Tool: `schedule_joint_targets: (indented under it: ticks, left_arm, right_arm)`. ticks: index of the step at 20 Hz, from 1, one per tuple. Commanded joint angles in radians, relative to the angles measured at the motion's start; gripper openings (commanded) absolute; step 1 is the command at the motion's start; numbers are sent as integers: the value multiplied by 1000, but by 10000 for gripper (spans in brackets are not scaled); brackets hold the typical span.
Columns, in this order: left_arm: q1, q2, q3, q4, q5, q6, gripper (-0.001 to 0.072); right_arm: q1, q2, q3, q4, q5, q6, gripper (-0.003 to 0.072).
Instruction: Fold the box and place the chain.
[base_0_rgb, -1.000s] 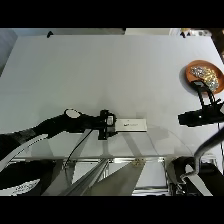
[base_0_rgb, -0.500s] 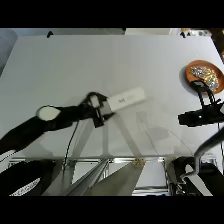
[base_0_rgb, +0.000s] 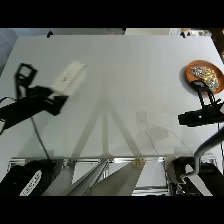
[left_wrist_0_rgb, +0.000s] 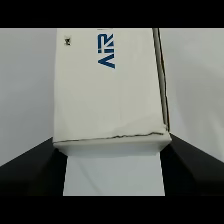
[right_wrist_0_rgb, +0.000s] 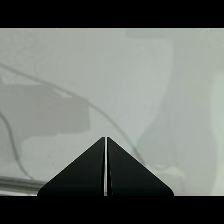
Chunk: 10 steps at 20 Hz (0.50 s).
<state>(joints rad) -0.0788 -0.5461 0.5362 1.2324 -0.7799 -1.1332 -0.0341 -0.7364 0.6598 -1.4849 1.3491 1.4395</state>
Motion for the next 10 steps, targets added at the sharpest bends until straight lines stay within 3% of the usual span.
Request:
schedule_joint_targets:
  ticks: [1,6,10]
  left_arm:
    - [230,66,-30,212,-127,-206,5]
    - [422,40,-158,11,-108,4,7]
    - [453,36,-192,24,-82,4,4]
  right_arm:
    - [0,1,0,0,0,0,18]
    - [0,1,0,0,0,0,18]
    - [0,1,0,0,0,0,18]
